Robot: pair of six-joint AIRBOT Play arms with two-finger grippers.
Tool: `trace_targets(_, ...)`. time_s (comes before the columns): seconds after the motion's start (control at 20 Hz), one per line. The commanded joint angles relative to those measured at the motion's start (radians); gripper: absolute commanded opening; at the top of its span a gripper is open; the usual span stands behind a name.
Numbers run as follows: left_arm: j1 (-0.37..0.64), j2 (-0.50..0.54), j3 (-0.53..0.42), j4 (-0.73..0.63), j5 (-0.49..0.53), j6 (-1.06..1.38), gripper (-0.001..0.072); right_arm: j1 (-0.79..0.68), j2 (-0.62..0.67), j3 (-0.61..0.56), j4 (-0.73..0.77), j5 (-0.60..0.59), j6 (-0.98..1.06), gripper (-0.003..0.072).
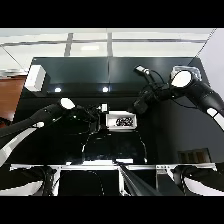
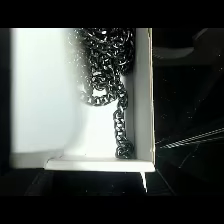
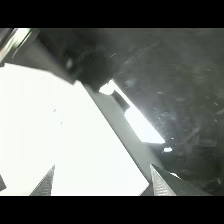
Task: Fold the box and place the chain.
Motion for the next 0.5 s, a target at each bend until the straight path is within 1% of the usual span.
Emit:
trace_targets(0.0, 0.000, -0.001, 0.001, 0.000, 0.001, 0.000, 0.0406, 0.033, -0.011, -0.016, -0.033, 0.053, -0.262, 0.0691)
trace_targets(0.2, 0.000, -0.001, 0.001, 0.000, 0.001, 0.000, 0.0406, 0.066, -0.016, -0.060, -0.034, 0.029, -0.329, 0.0691)
trace_targets(0.35, 0.000, -0.001, 0.001, 0.000, 0.001, 0.000, 0.0406, 0.063, -0.016, -0.063, -0.032, 0.036, -0.360, 0.0691)
trace_targets(0.45, 0.000, -0.001, 0.001, 0.000, 0.001, 0.000, 0.0406, 0.065, -0.014, -0.063, -0.028, 0.065, -0.366, 0.0691)
